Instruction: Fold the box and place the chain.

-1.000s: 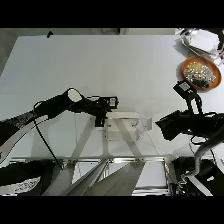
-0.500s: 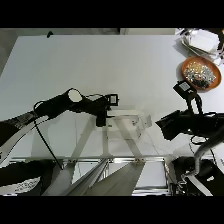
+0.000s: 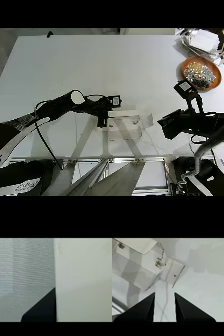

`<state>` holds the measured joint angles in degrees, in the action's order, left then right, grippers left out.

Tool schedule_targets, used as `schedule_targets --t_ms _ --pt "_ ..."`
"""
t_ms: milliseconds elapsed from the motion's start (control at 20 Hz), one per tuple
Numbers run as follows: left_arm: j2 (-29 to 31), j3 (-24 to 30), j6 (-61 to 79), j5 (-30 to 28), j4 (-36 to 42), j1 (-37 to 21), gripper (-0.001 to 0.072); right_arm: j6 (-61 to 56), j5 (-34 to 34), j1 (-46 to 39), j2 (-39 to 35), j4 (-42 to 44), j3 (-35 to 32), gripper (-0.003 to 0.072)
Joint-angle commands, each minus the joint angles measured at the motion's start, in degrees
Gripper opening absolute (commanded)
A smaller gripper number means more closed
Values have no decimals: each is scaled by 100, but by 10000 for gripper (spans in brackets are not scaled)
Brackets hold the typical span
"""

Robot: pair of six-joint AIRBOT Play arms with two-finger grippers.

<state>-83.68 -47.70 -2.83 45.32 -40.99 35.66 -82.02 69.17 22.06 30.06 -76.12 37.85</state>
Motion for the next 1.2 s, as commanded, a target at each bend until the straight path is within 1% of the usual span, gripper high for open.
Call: schedule_targets --t_ms 0,200,800,850,900,1050,1150 --pt "-4 4 -17 35 -48 13 4 2 2 -4 -4 -22 -2 278" --pt "17 4 -17 160 -48 13 4 2 2 -4 -4 -22 -4 278" --pt "42 7 -13 164 -42 13 10 9 44 -4 -4 -9 -4 273" --pt "42 7 -13 164 -42 13 10 175 42 -4 -4 31 -4 190" --pt "42 7 -13 166 -42 15 10 566 44 -4 -4 136 -4 14" --pt "42 7 -13 168 -42 15 10 2208 26 -2 -4 667 -31 13" --pt "42 7 -13 166 -42 15 10 3014 -48 2 11 1156 -227 15"
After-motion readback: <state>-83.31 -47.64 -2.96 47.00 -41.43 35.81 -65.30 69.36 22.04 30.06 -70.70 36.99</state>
